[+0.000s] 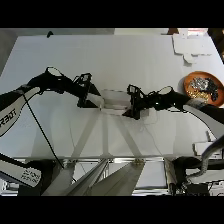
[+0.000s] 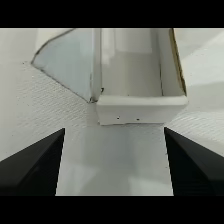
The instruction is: Fold the box and place the chain.
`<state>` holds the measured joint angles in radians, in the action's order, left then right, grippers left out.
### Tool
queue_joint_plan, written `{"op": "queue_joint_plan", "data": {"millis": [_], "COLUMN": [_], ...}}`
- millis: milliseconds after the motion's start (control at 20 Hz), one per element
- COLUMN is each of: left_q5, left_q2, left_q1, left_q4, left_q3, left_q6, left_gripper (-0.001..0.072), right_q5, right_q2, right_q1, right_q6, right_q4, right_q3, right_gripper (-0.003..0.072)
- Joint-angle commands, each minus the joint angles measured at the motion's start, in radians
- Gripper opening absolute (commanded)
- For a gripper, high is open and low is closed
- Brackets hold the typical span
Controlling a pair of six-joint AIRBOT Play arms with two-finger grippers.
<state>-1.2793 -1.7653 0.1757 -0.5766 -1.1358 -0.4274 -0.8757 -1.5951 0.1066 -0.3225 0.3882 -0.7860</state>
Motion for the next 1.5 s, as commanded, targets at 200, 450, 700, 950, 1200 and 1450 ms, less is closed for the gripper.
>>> {"op": "queue_joint_plan", "data": {"millis": [200,450,700,950,1200,1450], "left_q5": [-0.002,-0.019,-0.056,-0.039,0.027,0.097], "left_q2": [-0.008,0.007,0.013,0.012,0.011,0.017], "left_q1": [0.013,0.019,0.026,0.045,0.057,0.066], "left_q4": [0.006,0.023,0.023,0.024,0.03,0.088], "left_q3": [0.019,0.019,0.019,0.019,0.042,0.094], "left_q6": [-0.044,-0.044,-0.044,-0.043,-0.044,-0.092], "left_gripper": [0.0698,0.0698,0.0697,0.0697,0.0696,0.0695], "right_q5": [0.0,0.0,0.0,0.0,0.0,0.0], "right_q2": [0.0,0.0,0.0,0.0,0.0,0.0], "right_q1": [0.0,0.0,0.0,0.0,0.0,0.0], "right_q6": [0.0,0.0,0.0,0.0,0.0,0.0], "right_q4": [0.0,0.0,0.0,0.0,0.0,0.0], "right_q3": [-0.001,-0.001,-0.001,-0.001,-0.001,-0.001], "right_gripper": [0.0521,0.0521,0.0521,0.0521,0.0521,0.0521]}}
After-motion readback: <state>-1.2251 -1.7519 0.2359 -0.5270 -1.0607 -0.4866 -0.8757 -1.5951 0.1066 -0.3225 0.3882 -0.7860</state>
